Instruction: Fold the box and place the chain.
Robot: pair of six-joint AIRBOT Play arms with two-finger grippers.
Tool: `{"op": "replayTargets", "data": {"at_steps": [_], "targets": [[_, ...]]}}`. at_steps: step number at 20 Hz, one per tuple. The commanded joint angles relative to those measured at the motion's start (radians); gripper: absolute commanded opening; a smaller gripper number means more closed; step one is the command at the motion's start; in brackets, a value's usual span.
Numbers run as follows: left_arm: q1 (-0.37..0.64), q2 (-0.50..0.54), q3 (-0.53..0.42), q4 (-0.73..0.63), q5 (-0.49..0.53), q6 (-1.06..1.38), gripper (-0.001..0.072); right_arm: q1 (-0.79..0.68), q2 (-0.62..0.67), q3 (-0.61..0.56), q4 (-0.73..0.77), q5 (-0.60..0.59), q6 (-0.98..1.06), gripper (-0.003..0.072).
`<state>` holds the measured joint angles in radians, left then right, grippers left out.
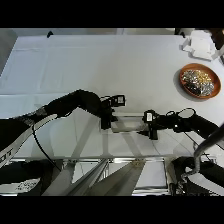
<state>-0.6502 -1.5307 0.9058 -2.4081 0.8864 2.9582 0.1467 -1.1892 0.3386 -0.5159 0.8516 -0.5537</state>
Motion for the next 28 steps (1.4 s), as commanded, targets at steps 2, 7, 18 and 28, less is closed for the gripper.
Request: {"op": "replayTargets", "data": {"at_steps": [2,7,18,28], "targets": [[0.0,0.001,0.001,0.0,0.0,0.0,0.0011,0.0,0.001,0.0,0.0,0.021,0.006,0.0429],[0.0,0.001,0.001,0.0,0.0,0.0,0.0011,0.0,0.001,0.0,0.0,0.024,0.006,0.043],[0.0,0.001,0.001,0.0,0.0,0.0,0.0011,0.0,0.001,0.0,-0.001,0.024,0.006,0.0432],[0.001,0.002,0.001,0.001,0.001,0.0,0.0089,0.0,0.001,0.0,-0.003,0.024,0.006,0.0432]]}}
